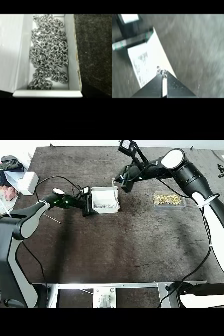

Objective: Fold the box and place the chain.

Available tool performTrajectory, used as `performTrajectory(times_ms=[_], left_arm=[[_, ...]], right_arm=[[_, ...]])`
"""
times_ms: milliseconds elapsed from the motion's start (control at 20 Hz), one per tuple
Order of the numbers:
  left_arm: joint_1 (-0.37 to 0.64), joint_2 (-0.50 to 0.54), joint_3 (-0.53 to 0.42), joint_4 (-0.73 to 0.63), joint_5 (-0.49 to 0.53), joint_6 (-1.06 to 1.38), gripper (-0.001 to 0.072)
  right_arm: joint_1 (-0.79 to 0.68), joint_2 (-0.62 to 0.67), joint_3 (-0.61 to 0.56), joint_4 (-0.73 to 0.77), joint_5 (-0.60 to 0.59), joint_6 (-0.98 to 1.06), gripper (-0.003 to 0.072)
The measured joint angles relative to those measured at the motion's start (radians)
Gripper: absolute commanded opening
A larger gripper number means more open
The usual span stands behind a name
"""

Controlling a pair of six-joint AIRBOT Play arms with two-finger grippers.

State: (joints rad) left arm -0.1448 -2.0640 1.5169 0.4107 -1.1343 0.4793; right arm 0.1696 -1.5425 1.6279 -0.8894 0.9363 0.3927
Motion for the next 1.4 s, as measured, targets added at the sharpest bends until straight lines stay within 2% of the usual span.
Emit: performTrajectory(times_ms=[250,300,350,400,900,950,1000,1150,1350,1400], left_arm=[[0.0,0.0,0.0,0.0,0.0,0.0,0.0466],[0.0,0.0,0.0,0.0,0.0,0.0,0.0466],[0.0,0.0,0.0,0.0,0.0,0.0,0.0466],[0.0,0.0,0.0,0.0,0.0,0.0,0.0466],[0.0,0.0,0.0,0.0,0.0,0.0,0.0466],[0.0,0.0,0.0,0.0,0.0,0.0,0.0466],[0.0,0.0,0.0,0.0,0.0,0.0,0.0466],[0.0,0.0,0.0,0.0,0.0,0.0,0.0466],[0.0,0.0,0.0,0.0,0.0,0.0,0.0466],[0.0,0.0,0.0,0.0,0.0,0.0,0.0466]], right_arm=[[0.048,-0.031,-0.001,-0.035,-0.048,0.072,-0.0001],[0.051,-0.043,-0.001,-0.039,-0.051,0.082,0.0249],[0.054,-0.054,-0.001,-0.043,-0.051,0.091,0.0292],[0.055,-0.062,-0.001,-0.048,-0.05,0.099,0.0216],[0.014,-0.084,-0.002,-0.068,0.044,0.188,0.0215],[0.003,-0.084,-0.002,-0.063,0.042,0.195,0.0199],[-0.01,-0.084,-0.002,-0.051,0.021,0.2,0.0104],[-0.054,-0.095,-0.001,0.012,-0.06,0.203,0.0103],[-0.109,-0.159,0.029,0.071,-0.062,0.182,0.0101],[-0.121,-0.181,0.044,0.093,-0.06,0.171,0.0042]])
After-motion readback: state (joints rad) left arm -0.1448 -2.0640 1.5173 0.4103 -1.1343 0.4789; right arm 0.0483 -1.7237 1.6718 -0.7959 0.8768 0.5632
